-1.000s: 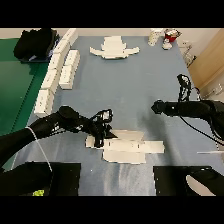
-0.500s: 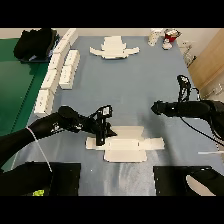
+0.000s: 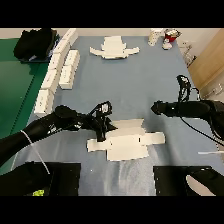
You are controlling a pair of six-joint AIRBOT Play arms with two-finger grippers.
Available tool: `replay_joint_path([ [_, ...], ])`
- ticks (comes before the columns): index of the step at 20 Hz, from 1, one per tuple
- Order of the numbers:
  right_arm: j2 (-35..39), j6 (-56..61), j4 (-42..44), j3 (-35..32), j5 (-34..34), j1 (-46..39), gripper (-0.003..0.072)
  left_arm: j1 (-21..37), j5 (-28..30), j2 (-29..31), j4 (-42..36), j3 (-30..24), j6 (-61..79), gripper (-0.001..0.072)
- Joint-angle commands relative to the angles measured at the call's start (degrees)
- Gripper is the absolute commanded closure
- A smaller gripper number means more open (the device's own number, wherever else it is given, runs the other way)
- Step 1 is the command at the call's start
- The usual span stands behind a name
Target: Fold the box.
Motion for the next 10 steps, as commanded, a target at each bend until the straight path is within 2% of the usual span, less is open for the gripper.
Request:
replay_joint_path([
  [1,0.0,0.0,0.0,0.0,0.2,0.0,0.0258,-1.1,0.6,0.1,0.1,0.1,2.0,0.0697],
  [5,0.0,0.0,0.0,0.0,0.2,0.0,0.0258,-1.0,0.7,0.0,3.5,-0.1,2.0,0.0697],
  [10,0.0,0.0,0.0,0.0,0.2,0.0,0.0258,-1.0,0.5,-2.2,3.8,-0.1,2.0,0.0697],
])
